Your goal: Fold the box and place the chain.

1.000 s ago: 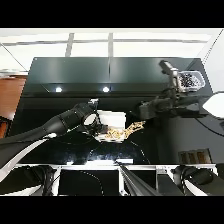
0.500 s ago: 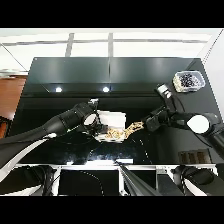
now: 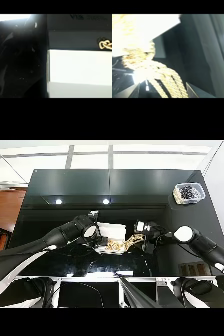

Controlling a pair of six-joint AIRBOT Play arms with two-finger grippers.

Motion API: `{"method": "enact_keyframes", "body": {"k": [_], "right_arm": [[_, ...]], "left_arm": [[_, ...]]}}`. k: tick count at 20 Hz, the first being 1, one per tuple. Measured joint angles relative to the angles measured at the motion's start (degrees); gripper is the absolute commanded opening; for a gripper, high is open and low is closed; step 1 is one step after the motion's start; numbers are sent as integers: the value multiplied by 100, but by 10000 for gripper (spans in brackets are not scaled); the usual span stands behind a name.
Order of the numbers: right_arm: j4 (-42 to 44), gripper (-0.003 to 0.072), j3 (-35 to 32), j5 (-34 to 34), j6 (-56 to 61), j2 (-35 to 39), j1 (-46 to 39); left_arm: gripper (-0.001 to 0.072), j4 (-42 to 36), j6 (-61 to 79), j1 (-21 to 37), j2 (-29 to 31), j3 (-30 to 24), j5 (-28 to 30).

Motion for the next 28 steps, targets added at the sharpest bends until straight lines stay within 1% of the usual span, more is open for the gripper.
{"method": "enact_keyframes", "body": {"k": [3,9,15,28], "right_arm": [[195,703,-9,131,-776,-175,9],[590,703,-9,164,-1567,-514,33],[721,703,-9,42,-1812,-767,52],[765,695,127,-111,-1873,-1141,57]], "left_arm": [[32,2,0,0,0,0,2],[32,2,0,0,0,0,11],[32,2,0,0,0,0,15],[32,2,0,0,0,0,20]]}}
